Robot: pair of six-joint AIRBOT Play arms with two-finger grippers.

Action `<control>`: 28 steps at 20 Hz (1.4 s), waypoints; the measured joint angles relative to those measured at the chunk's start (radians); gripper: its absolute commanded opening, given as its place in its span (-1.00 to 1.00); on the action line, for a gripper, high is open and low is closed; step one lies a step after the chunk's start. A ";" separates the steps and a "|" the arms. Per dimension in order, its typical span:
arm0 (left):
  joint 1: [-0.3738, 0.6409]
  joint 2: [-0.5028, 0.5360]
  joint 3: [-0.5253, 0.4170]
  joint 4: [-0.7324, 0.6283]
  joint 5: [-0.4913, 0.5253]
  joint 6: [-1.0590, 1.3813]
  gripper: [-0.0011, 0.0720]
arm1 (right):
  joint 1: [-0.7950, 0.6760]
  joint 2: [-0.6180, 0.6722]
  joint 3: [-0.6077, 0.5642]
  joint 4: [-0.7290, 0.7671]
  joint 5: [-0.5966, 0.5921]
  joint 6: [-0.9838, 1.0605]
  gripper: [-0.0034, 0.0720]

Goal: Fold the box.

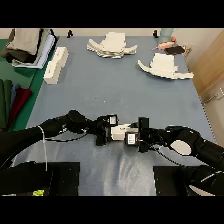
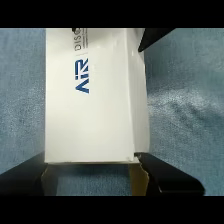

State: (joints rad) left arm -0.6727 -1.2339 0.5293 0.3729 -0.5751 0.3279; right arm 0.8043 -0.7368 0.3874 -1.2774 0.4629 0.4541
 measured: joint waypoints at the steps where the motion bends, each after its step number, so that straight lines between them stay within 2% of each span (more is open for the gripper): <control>1: 0.001 0.000 0.000 0.000 -0.001 0.000 0.46 | 0.000 0.007 0.000 -0.001 0.000 -0.002 0.40; 12: 0.001 0.000 0.000 0.002 -0.004 0.000 0.46 | 0.000 0.044 0.001 -0.006 -0.045 -0.023 0.40; 14: 0.001 0.000 0.000 0.001 -0.004 0.000 0.46 | 0.000 0.041 0.001 -0.007 -0.055 -0.026 0.22; 16: 0.001 0.000 0.000 0.001 -0.003 -0.001 0.46 | 0.000 0.029 0.001 -0.010 -0.062 -0.028 0.18; 28: 0.001 0.000 0.000 0.001 -0.003 0.002 0.46 | 0.000 -0.026 0.001 0.015 -0.059 -0.032 0.18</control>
State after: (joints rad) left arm -0.6720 -1.2335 0.5293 0.3740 -0.5777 0.3298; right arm 0.8047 -0.7631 0.3885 -1.2625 0.4042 0.4225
